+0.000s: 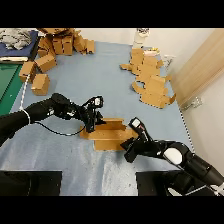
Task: Fold the box.
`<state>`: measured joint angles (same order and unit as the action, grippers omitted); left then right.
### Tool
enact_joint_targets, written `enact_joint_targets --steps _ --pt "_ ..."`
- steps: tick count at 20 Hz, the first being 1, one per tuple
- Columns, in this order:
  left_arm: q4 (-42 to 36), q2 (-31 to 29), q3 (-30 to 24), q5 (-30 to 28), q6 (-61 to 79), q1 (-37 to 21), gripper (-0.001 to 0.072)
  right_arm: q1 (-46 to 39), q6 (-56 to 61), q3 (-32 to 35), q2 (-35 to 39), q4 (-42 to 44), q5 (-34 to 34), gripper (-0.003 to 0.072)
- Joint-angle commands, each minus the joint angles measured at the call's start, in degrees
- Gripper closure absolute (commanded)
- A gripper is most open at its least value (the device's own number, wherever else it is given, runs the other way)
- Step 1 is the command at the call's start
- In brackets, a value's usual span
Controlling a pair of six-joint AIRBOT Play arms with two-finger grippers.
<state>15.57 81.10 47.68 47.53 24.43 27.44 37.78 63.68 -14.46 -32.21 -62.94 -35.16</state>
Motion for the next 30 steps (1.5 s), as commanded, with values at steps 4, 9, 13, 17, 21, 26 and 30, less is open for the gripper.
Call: enact_joint_targets --steps 4,9,13,17,21,26,30 --pt "0.04 -0.02 -0.02 -0.02 0.00 -0.02 0.0697 9.55 -11.56 0.55 -0.04 -10.93 4.22 0.0146" --pt "0.04 -0.02 -0.02 -0.07 0.00 -0.02 0.0697 9.57 -17.25 0.50 -2.03 -13.31 4.26 0.0077" --pt "0.04 -0.02 -0.02 -0.02 0.00 0.00 0.0697 9.64 -17.38 0.50 -6.58 -22.97 5.20 0.0077" --pt "0.04 -0.02 -0.02 0.00 0.00 0.00 0.0697 9.88 -19.50 0.50 -10.01 -23.28 11.34 0.0078" --pt "0.04 -0.02 -0.02 -0.02 0.00 0.00 0.0697 9.86 -19.80 0.50 -11.06 -23.30 13.25 0.0078" --pt "0.04 -0.02 -0.02 -0.02 0.00 0.00 0.0697 9.86 -19.82 0.48 -11.02 -23.89 13.60 0.0090" --pt "0.04 -0.02 -0.02 -0.02 0.00 0.00 0.0697 9.79 -19.80 0.44 -9.94 -25.00 16.17 0.0096"
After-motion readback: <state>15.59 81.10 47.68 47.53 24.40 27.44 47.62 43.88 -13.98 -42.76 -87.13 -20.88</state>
